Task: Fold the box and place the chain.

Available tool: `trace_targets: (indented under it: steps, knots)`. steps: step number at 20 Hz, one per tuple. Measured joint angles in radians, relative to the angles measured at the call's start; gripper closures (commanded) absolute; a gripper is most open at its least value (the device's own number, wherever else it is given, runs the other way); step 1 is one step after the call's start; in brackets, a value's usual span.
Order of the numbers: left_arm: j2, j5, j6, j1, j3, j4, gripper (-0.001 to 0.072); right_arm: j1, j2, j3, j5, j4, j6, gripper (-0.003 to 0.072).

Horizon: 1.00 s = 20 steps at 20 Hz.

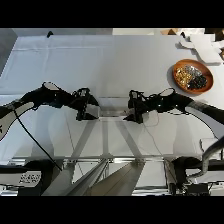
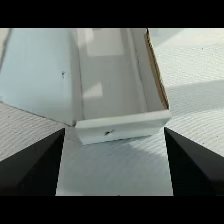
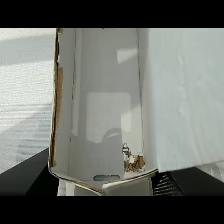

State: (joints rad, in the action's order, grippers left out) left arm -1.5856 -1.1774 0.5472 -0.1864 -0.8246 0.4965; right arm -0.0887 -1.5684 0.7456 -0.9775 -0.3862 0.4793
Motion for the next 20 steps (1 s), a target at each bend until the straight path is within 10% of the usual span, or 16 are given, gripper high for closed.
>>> trace_targets:
  steps: [20]
  knots:
    - [-0.024,0.093,-0.031,-0.072,0.005,-0.047,-0.0006,0.000,0.000,0.000,0.001,0.000,0.000,0.0180]
